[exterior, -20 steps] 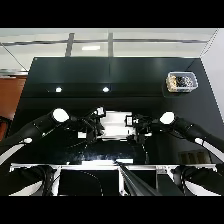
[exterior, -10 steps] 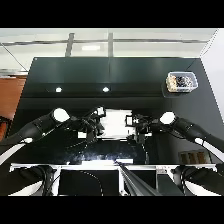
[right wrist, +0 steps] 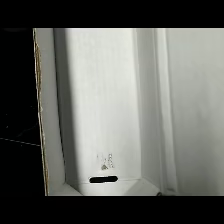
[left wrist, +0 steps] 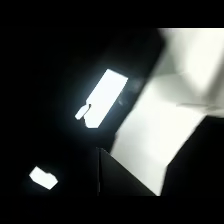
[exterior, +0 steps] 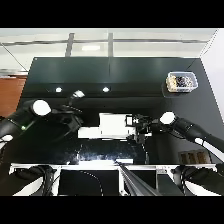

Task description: Fold the box and place the chain.

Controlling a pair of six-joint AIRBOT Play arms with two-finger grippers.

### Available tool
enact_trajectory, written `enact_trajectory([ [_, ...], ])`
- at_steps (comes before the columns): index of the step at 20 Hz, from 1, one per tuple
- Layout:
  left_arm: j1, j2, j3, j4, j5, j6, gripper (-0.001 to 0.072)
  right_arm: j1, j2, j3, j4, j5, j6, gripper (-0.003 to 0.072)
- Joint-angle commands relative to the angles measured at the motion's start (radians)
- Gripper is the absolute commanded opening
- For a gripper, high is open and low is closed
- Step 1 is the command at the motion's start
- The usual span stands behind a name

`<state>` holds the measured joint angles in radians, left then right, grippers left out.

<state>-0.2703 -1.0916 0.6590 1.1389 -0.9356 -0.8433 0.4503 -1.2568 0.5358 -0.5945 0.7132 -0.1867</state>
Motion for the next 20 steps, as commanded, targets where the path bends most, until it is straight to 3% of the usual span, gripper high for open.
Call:
enact_trajectory([
  [1,0.206,0.019,-0.023,0.132,-0.141,-0.394,0.0029,0.000,0.000,0.000,0.000,0.000,0.000,0.0477],
  [3,0.310,0.019,-0.076,0.079,-0.132,-0.583,0.0029,0.000,0.000,0.000,0.000,0.000,0.000,0.0477],
  [5,0.410,0.005,-0.154,-0.163,-0.134,-0.547,0.0029,0.000,0.000,0.000,0.000,0.000,0.000,0.0476],
  [7,0.459,-0.041,-0.220,-0.424,-0.167,-0.330,0.0030,0.000,0.000,0.000,0.000,0.000,0.000,0.0476],
  [9,0.444,-0.100,-0.240,-0.522,-0.174,-0.233,0.0030,0.000,0.000,0.000,0.000,0.000,0.000,0.0476],
  [12,0.353,-0.189,-0.238,-0.548,-0.172,-0.188,0.0029,0.000,0.000,0.000,0.000,0.000,0.000,0.0476],
  [15,0.266,-0.256,-0.238,-0.708,-0.172,-0.048,0.0029,0.000,0.000,0.000,0.000,0.000,0.000,0.0476],
  [17,0.243,-0.266,-0.238,-0.787,-0.172,0.033,0.0029,0.000,0.000,0.000,0.000,0.000,0.000,0.0476],
  [20,0.239,-0.266,-0.229,-0.789,-0.172,0.037,0.0029,0.000,0.000,0.000,0.000,0.000,0.000,0.0476],
])
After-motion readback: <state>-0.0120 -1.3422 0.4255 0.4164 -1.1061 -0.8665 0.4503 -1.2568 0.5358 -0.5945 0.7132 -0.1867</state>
